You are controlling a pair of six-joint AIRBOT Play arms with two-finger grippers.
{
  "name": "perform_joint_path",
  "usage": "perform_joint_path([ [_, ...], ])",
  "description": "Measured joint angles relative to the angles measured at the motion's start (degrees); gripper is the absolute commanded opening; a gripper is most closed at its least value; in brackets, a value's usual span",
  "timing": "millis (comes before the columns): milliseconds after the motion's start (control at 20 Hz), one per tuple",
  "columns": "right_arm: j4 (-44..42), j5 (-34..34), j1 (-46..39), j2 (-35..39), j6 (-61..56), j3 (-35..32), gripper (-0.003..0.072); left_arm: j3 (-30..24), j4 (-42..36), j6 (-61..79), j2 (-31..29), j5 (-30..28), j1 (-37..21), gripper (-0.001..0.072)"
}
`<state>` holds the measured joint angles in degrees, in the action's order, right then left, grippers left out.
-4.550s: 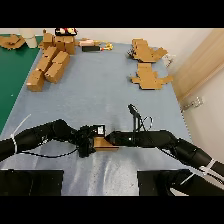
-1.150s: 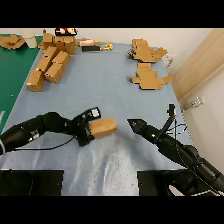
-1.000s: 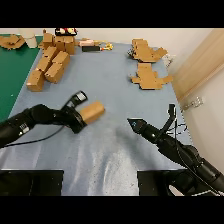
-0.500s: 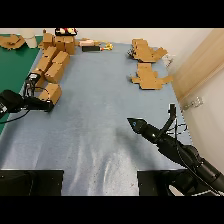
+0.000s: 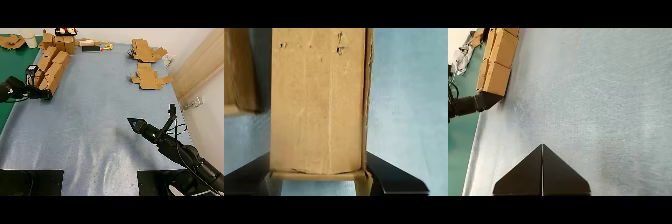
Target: Fold the box.
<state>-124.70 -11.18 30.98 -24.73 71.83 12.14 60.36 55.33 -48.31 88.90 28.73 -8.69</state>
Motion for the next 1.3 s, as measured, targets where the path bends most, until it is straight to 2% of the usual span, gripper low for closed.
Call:
perform_joint_path([
  [50, 0.0, 0.0, 0.0, 0.0, 0.0, 0.0, 0.0001, 1.5, 0.0, -0.3, 1.0, 0.0, 0.0, 0.0512],
  [100, 0.0, 0.0, 0.0, 0.0, 0.0, 0.0, 0.0001, 2.5, 0.0, -0.3, 1.7, 0.2, 0.0, 0.0688],
  [350, 0.0, 0.2, 0.0, 0.0, 0.0, 0.0, 0.0001, 5.0, 0.0, -0.6, 3.2, 1.9, -0.3, 0.0694],
  [600, 0.0, 0.2, 0.0, 0.0, 0.0, 0.0, 0.0001, 7.1, 0.1, -1.0, 2.7, 9.8, -2.9, 0.0693],
  [800, 0.0, 0.2, 0.0, 0.0, 0.0, 0.0, 0.0001, 9.3, 0.2, -1.2, 1.0, 14.1, -4.5, 0.0693],
  [1050, 0.0, -1.0, 0.0, 0.0, 0.0, 0.0, 0.0001, 12.6, 0.3, -1.3, -2.1, 22.4, -5.0, 0.0690],
  [1100, 0.0, -1.5, 0.0, -0.2, 0.0, 0.0, 0.0001, 13.0, 0.2, -1.7, -3.0, 23.6, -5.0, 0.0528],
  [1150, 0.0, -2.3, 0.0, -0.5, 0.0, 0.0, 0.0001, 13.3, 0.1, -2.3, -4.1, 24.9, -5.0, 0.0165],
  [1200, 0.0, -3.0, 0.0, -1.0, 0.0, 0.1, 0.0001, 13.5, 0.1, -3.0, -5.1, 26.3, -4.8, 0.0012],
  [1300, 0.0, -4.0, 0.0, -2.6, 0.0, 1.1, 0.0001, 13.7, 0.0, -3.5, -7.1, 28.7, -3.7, 0.0012],
])
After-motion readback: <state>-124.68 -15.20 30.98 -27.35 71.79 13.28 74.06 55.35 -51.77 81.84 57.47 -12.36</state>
